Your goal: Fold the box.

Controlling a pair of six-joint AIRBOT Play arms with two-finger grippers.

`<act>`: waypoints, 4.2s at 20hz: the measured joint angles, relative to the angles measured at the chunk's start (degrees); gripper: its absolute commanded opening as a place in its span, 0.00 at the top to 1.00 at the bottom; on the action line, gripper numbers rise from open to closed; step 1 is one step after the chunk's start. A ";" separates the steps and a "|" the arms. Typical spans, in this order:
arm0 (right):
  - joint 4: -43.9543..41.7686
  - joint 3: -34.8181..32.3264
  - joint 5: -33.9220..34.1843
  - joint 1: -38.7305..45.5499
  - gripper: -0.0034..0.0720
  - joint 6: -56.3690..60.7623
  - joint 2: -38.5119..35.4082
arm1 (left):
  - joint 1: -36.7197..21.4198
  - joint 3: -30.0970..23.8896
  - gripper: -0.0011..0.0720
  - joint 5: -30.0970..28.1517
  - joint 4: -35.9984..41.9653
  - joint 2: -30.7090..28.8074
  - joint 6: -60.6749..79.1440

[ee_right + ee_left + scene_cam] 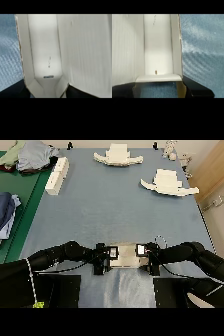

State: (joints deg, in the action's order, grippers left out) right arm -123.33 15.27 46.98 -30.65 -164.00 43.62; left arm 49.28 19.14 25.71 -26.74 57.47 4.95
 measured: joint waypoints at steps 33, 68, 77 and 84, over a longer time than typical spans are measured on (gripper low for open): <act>0.00 0.00 0.00 -0.02 0.24 0.00 0.00 | -0.11 1.14 0.04 1.62 -3.10 1.81 -3.06; 0.24 0.61 0.09 -0.02 0.00 2.86 -0.09 | -0.07 1.18 0.29 0.61 -3.26 1.77 -2.86; 12.55 6.82 15.02 -0.02 0.03 24.52 -5.70 | -0.07 1.18 0.29 0.61 -3.26 1.77 -2.86; 9.31 10.45 30.27 -0.15 0.58 56.76 -14.14 | -0.07 1.18 0.29 0.61 -3.23 1.77 -2.86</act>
State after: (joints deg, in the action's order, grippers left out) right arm -114.02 25.71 77.25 -30.81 -107.24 29.47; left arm 49.21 20.32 26.33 -29.98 59.24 2.09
